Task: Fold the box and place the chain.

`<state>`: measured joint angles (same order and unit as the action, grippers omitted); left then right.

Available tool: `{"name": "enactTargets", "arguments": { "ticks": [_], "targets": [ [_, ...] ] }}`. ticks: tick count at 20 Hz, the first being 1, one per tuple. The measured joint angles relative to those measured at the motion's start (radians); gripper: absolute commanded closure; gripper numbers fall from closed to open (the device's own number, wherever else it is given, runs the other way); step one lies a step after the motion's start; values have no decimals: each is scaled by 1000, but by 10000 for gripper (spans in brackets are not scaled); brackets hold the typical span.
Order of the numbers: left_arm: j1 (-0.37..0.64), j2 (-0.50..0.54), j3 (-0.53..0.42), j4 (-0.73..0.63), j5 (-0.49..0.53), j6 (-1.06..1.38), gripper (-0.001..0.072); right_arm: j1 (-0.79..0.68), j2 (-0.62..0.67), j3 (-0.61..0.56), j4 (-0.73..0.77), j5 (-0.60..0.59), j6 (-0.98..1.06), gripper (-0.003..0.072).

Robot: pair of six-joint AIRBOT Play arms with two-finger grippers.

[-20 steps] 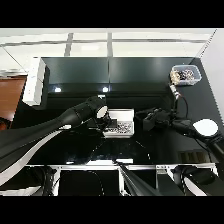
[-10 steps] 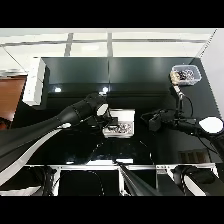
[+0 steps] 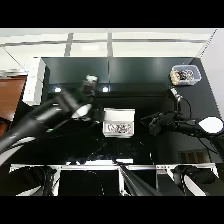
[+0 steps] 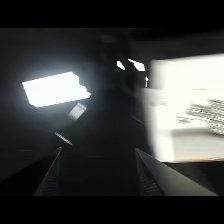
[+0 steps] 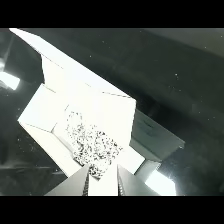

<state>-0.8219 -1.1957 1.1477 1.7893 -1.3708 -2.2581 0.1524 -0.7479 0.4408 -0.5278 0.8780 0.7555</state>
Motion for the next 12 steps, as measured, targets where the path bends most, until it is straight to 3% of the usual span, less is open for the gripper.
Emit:
{"name": "enactTargets", "arguments": {
  "ticks": [4,6,9,12],
  "targets": [
    [178,200,-153,66,-20,-11,186,0,0,0,-6,4,0,494],
    [309,276,-271,-21,77,-11,186,0,0,0,-7,4,0,494],
    [486,311,-454,-370,299,209,186,0,0,0,-8,4,6,494],
    [574,269,-559,-762,414,684,183,0,0,0,-8,5,39,494]
  ]
}}
